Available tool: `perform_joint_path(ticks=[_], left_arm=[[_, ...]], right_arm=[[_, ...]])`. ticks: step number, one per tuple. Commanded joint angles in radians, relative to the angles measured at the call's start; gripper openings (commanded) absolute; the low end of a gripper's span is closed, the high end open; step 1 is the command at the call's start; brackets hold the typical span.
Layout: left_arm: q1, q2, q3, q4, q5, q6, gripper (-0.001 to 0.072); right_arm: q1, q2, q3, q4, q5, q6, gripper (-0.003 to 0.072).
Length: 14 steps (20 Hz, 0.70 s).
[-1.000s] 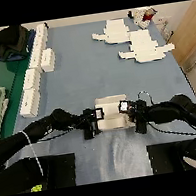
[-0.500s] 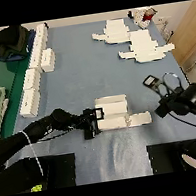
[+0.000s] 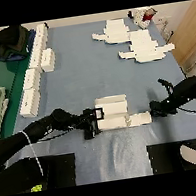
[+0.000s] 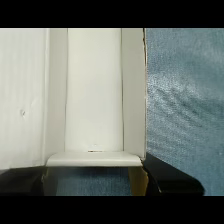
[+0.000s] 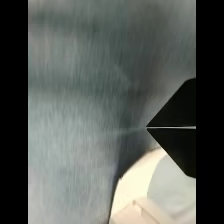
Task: Fold the box.
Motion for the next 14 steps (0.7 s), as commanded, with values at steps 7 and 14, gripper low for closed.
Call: perform_joint_path(ticks=[7,14], left_arm=[[0.001,-0.001,0.001,0.000,0.000,0.000,0.0404],[0.001,-0.001,0.001,0.000,0.000,0.000,0.0404]], right_arm=[[0.128,-0.059,-0.011,0.215,0.023,-0.091,0.0005],[0.149,0.071,-0.011,0.302,-0.025,-0.090,0.0008]])
